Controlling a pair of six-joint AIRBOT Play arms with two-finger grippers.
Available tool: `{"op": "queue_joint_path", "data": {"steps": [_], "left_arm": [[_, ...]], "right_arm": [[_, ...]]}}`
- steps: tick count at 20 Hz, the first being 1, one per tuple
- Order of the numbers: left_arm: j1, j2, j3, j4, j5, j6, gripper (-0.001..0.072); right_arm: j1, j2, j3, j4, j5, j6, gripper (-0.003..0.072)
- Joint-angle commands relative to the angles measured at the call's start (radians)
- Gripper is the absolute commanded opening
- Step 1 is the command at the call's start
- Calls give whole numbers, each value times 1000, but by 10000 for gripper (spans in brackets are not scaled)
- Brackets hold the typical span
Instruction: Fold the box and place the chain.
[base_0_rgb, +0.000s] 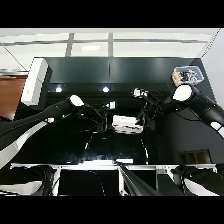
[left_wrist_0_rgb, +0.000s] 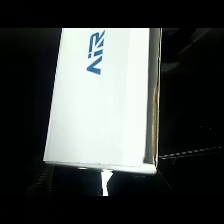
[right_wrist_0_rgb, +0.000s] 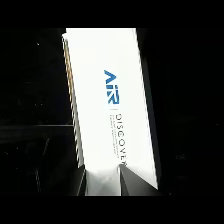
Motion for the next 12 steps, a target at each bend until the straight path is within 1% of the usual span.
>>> {"op": "queue_joint_path", "data": {"steps": [1,10,11,12], "left_arm": [[0,-1,1,0,0,-1,396],[0,-1,1,0,0,-1,396],[0,-1,1,0,0,-1,396],[0,-1,1,0,0,-1,396]], "right_arm": [[1,0,0,-2,6,0,212],[1,0,0,-3,6,0,214],[1,0,-1,-3,6,1,246],[1,0,-1,-3,3,3,316]]}}
